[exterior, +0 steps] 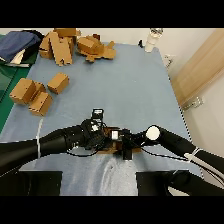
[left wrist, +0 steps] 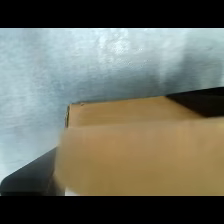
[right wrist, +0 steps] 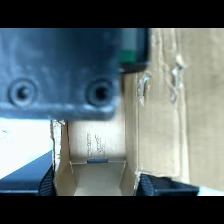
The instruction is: Fold the box.
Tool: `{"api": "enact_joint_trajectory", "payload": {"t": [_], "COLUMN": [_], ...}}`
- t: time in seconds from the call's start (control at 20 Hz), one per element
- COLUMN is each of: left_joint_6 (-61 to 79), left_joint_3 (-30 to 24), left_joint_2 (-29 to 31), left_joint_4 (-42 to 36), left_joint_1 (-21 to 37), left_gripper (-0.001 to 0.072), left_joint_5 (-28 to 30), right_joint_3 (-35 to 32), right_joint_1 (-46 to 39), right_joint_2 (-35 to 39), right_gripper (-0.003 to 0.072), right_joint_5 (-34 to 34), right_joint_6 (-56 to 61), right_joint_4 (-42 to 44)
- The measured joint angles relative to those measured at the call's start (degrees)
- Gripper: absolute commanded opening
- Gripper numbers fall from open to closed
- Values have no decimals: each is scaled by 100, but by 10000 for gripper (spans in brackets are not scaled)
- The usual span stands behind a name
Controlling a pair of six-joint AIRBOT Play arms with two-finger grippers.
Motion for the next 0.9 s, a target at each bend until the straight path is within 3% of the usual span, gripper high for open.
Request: {"api": "enact_joint_trajectory", "payload": {"t": [0.35,0.4,0.45,0.7,0.75,0.8,0.9], "left_joint_6": [-55,-57,-59,-52,-55,-50,-24], "left_joint_3": [0,0,0,0,0,0,0], "left_joint_2": [-170,-190,-219,-302,-308,-310,-315], "left_joint_4": [160,175,175,195,195,190,197], "left_joint_1": [0,0,0,0,0,0,0], "left_gripper": [418,325,285,280,81,15,13], "left_joint_5": [-275,-297,-299,-278,-256,-208,-160], "right_joint_3": [0,0,0,0,0,0,-2], "right_joint_1": [0,0,0,0,0,0,0], "right_joint_2": [0,0,0,0,0,0,0], "right_gripper": [479,479,479,479,479,479,479], "right_joint_5": [2,0,0,0,0,0,-4], "right_joint_6": [7,9,7,9,9,9,37], "right_joint_4": [0,0,0,2,0,2,24]}}
